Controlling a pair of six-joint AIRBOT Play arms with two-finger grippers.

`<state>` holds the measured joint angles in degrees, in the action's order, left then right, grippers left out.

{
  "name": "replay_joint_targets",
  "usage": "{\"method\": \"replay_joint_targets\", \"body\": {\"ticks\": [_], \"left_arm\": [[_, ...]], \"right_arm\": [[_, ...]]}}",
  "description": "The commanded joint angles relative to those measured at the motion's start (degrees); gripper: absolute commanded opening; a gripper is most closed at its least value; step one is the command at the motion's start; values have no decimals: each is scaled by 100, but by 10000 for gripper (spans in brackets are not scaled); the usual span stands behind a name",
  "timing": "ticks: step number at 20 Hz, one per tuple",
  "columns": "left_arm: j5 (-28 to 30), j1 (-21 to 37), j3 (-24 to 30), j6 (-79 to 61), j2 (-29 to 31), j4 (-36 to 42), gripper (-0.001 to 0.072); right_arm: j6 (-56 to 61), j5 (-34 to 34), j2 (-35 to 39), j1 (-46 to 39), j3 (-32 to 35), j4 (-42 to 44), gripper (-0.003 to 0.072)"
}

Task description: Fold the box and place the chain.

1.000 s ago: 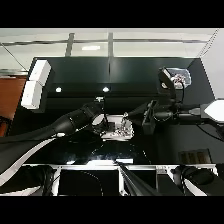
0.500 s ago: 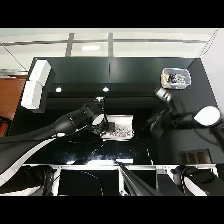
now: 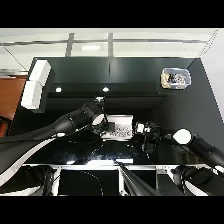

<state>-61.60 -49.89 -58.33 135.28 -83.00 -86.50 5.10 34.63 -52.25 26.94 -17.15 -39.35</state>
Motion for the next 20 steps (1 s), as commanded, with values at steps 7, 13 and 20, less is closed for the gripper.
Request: {"method": "replay_joint_targets", "body": {"ticks": [7,13,20], "left_arm": [[4,-4,2,-2,0,0,31],[4,-4,2,-2,0,0,32],[7,-4,2,-2,0,0,32]], "right_arm": [[-518,-667,-417,177,72,621,677],[-466,-796,-442,177,72,678,487],[-446,-916,-444,177,72,754,486]]}}
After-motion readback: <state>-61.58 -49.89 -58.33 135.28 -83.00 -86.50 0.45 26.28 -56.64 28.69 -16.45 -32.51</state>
